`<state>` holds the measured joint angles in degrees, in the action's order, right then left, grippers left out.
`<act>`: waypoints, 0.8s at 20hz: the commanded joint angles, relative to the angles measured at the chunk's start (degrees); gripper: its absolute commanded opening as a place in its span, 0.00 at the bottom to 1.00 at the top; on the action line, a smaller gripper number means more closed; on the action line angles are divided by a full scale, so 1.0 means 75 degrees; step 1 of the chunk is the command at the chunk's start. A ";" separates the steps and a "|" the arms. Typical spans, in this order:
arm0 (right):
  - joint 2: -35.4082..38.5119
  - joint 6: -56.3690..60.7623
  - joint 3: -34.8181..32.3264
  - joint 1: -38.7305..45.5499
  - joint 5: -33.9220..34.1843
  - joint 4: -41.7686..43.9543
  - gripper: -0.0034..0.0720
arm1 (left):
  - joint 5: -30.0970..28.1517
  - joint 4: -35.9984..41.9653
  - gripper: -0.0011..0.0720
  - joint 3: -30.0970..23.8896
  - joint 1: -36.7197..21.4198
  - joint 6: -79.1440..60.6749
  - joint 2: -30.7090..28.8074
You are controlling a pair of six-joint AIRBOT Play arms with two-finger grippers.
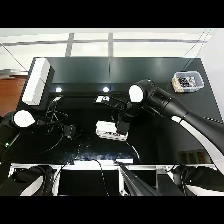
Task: Fold the box and place the chain.
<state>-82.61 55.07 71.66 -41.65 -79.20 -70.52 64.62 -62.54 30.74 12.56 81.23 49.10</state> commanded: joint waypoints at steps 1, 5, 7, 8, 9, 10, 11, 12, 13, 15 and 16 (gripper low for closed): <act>-0.0003 0.0015 0.0000 -0.0006 -0.0041 -0.0003 0.40 | -0.0047 -0.0003 0.97 -0.0003 -0.0009 -0.0003 0.0003; -0.0003 0.0015 0.0000 -0.0157 -0.0073 -0.0029 0.40 | -0.0154 -0.0003 0.97 -0.0003 -0.0009 -0.0003 0.0003; -0.0003 0.0064 0.0000 -0.0280 -0.0044 -0.0085 0.40 | -0.0184 -0.0003 0.96 -0.0003 -0.0009 -0.0003 0.0003; -0.0003 0.0131 0.0000 -0.0309 -0.0038 -0.0175 0.40 | -0.0187 -0.0003 0.96 -0.0003 -0.0009 -0.0003 0.0003; -0.0003 0.0184 0.0000 -0.0323 -0.0038 -0.0283 0.40 | -0.0187 -0.0003 0.96 -0.0003 -0.0009 -0.0003 0.0003; -0.0003 0.0187 0.0000 -0.0321 -0.0038 -0.0291 0.40 | -0.0187 -0.0003 0.96 -0.0003 -0.0009 -0.0003 0.0003; -0.0003 0.0187 0.0000 -0.0321 -0.0038 -0.0291 0.40 | -0.0187 -0.0003 0.96 -0.0003 -0.0009 -0.0003 0.0003; -0.0003 0.0192 0.0000 -0.0321 -0.0038 -0.0291 0.40 | -0.0187 -0.0003 0.96 -0.0003 -0.0006 -0.0003 0.0003; -0.0003 0.0207 0.0000 -0.0321 -0.0041 -0.0289 0.40 | -0.0187 -0.0003 0.96 -0.0003 -0.0009 -0.0003 0.0003; -0.0003 0.0210 0.0000 -0.0338 -0.0041 -0.0289 0.41 | -0.0187 -0.0003 0.97 -0.0003 -0.0009 -0.0003 0.0003; -0.0003 0.0268 0.0000 -0.0335 -0.0035 -0.0289 0.54 | -0.0187 -0.0003 0.97 -0.0003 -0.0006 -0.0003 0.0003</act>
<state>-82.61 56.62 71.61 -44.03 -79.57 -72.47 63.33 -62.54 30.74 12.56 81.23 49.10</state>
